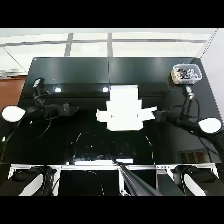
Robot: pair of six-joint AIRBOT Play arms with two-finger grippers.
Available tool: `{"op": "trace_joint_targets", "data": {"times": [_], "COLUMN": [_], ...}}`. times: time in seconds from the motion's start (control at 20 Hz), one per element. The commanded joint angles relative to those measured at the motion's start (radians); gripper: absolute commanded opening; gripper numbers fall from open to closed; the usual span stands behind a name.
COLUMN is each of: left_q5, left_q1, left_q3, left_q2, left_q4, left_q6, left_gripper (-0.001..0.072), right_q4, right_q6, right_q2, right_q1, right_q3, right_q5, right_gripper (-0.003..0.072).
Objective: Fold the box and place the chain.
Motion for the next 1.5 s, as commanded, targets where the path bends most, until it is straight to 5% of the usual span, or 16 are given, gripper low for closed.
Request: {"op": "trace_joint_targets", "data": {"times": [0.0, 0.25, 0.65, 0.8, 0.9, 1.25, 1.45], "left_q5": [-0.234, -0.477, -0.674, -0.767, -0.830, -0.766, -0.768], "left_q1": [-0.023, -0.073, -0.244, -0.250, -0.252, -0.266, -0.266], "left_q3": [0.201, 0.489, 0.787, 0.847, 0.869, 0.871, 0.862], "left_q2": [-0.278, -0.642, -0.894, -0.939, -0.955, -0.946, -0.943], "left_q4": [-0.132, -0.191, -0.183, -0.102, -0.033, 0.081, 0.039], "left_q6": [0.060, 0.093, 0.209, 0.214, 0.222, 0.201, 0.174], "left_gripper": [0.0710, 0.0710, 0.0688, 0.0588, 0.0442, 0.0410, 0.0409], "right_q4": [0.032, 0.036, 0.039, 0.039, 0.039, 0.039, 0.039], "right_q6": [0.003, 0.003, 0.003, 0.003, 0.003, 0.003, 0.003], "right_q2": [0.012, 0.012, 0.012, 0.012, 0.012, 0.012, 0.012], "right_q1": [0.137, 0.147, 0.147, 0.147, 0.147, 0.147, 0.147], "right_q3": [-0.062, -0.062, -0.062, -0.062, -0.062, -0.062, -0.062], "right_q5": [-0.124, -0.120, -0.082, -0.082, -0.081, -0.081, -0.082], "right_gripper": [0.0016, 0.0016, 0.0016, 0.0016, 0.0017, 0.0016, 0.0016]}}
